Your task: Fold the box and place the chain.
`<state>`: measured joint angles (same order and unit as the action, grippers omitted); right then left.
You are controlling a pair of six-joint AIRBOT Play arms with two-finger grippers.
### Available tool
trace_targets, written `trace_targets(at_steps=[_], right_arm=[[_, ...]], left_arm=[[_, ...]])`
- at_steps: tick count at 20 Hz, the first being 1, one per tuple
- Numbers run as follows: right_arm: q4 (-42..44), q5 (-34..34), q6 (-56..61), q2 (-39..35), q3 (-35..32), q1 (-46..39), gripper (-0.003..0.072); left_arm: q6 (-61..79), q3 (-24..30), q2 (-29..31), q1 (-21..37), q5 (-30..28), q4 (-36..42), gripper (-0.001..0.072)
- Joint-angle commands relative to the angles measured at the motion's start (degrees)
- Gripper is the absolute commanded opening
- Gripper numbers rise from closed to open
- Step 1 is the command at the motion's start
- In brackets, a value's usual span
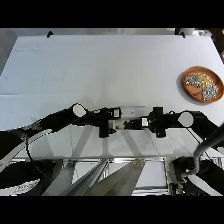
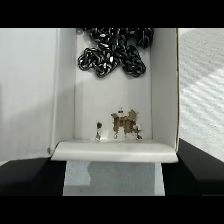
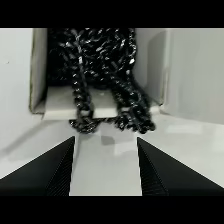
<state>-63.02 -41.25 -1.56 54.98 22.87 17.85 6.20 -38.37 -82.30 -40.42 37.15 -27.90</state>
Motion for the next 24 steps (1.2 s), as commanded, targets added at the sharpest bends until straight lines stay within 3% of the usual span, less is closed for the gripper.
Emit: trace_targets(at_steps=[1,7,11,14,16,18,24], right_arm=[[7.17,3.56,-0.42,0.04,-0.39,0.07,0.0445],[7.19,0.66,-0.42,0.04,-0.44,0.07,0.0444],[7.41,0.35,-0.44,0.04,-0.46,0.07,0.0402],[7.41,0.33,-0.44,0.04,-0.46,0.07,0.0228],[7.37,0.33,-0.44,0.04,-0.46,0.07,0.0212],[7.23,0.52,-0.42,0.04,-0.46,0.04,0.0025],[1.66,2.32,4.48,-0.81,-0.46,0.00,0.0009]], left_arm=[[0.00,0.02,0.00,-0.02,-0.02,0.00,0.0133],[0.00,0.02,0.00,-0.02,-0.02,0.00,0.0134],[0.00,0.02,0.00,-0.02,-0.02,0.00,0.0134],[0.00,0.02,0.00,-0.02,-0.02,0.00,0.0134],[0.00,0.02,0.00,-0.02,-0.02,0.00,0.0133],[0.00,0.02,0.00,-0.02,-0.02,0.00,0.0134],[0.00,0.02,0.00,-0.02,-0.02,0.00,0.0133]])
